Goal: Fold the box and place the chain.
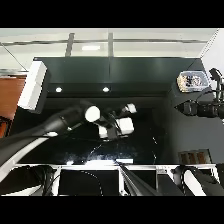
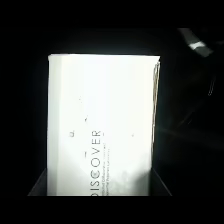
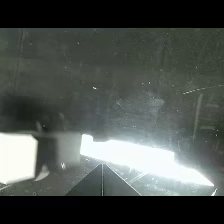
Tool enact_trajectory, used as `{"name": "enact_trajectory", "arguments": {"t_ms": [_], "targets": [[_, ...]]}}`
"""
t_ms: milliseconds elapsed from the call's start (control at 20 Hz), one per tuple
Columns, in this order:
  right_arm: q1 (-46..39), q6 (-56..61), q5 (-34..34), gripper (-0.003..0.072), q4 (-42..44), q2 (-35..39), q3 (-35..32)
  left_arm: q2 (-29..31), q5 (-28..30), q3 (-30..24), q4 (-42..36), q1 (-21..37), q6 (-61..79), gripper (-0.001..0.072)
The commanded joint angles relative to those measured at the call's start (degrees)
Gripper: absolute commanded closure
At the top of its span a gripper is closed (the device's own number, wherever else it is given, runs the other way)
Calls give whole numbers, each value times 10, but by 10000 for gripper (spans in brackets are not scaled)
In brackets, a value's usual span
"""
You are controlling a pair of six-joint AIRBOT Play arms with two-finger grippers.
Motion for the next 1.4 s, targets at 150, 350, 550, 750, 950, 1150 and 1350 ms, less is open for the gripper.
{"name": "enact_trajectory", "arguments": {"t_ms": [150,350,550,750,950,1150,1350], "targets": [[0,0,1,681,0,0,0,118,-217,-78,224,255,-299,388],[0,0,0,681,0,0,0,169,-242,-143,223,474,-297,388],[0,0,1,681,0,0,0,171,-229,-148,209,653,-293,377],[0,0,0,681,0,0,0,171,-171,-148,183,763,-201,376],[0,0,-7,681,0,0,0,170,-73,-148,138,815,-130,377],[0,0,-18,682,0,0,0,155,-8,-148,46,821,10,377],[0,0,-49,681,-2,0,0,110,28,-139,16,819,10,375]]}}
